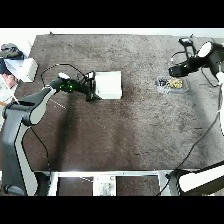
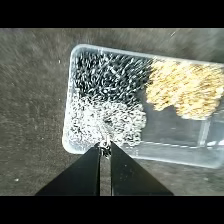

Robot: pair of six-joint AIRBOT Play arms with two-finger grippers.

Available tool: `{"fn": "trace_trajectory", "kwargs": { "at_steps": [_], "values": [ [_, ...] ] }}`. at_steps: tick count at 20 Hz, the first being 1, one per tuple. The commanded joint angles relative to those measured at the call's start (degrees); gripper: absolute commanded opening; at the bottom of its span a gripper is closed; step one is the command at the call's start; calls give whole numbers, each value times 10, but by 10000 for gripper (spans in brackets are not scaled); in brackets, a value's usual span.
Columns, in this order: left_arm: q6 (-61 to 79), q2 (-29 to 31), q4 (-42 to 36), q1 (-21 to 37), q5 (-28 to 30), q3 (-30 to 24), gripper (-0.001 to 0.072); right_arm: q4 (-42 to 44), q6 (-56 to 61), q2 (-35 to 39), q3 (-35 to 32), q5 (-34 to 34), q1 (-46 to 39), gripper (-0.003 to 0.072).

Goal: Fold the box and place the chain.

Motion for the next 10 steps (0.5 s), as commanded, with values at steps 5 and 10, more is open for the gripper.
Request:
{"fn": "trace_trajectory", "kwargs": {
  "at_steps": [5, 10],
  "values": [
    [0, 0, 0, 0, 0, 0, 254, 43, -25, 170, 1, -129, 2, -7],
    [0, 0, 0, 0, 0, 0, 254, 105, -56, 262, 1, -291, 2, -7]
  ]
}}
